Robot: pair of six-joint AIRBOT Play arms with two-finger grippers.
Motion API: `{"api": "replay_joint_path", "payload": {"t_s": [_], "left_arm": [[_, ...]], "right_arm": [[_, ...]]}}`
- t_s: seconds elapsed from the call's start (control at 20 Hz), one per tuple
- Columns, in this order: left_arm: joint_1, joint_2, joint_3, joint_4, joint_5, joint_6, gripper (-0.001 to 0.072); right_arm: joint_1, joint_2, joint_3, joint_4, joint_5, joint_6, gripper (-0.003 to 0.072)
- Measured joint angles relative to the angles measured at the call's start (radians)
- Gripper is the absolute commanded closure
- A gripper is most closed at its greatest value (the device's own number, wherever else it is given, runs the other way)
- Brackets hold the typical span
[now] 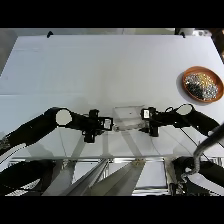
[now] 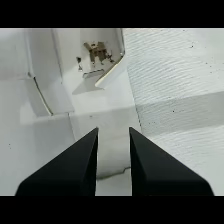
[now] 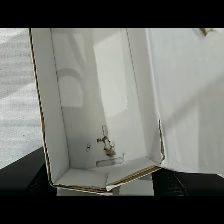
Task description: Fold the box and place the chain.
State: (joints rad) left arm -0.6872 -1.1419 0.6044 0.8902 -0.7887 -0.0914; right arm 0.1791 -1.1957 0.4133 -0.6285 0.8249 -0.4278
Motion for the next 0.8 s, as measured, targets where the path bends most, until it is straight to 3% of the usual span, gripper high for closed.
{"api": "replay_joint_path", "payload": {"t_s": [0.45, 0.8], "left_arm": [[-0.006, -0.054, -0.001, -0.071, 0.138, 0.059, 0.049], [-0.005, -0.09, -0.001, -0.094, 0.164, -0.017, 0.049]], "right_arm": [[0.0, 0.0, 0.0, 0.0, 0.0, 0.0, 0.0217], [0.0, 0.0, 0.0, 0.0, 0.0, 0.0, 0.0217]]}}
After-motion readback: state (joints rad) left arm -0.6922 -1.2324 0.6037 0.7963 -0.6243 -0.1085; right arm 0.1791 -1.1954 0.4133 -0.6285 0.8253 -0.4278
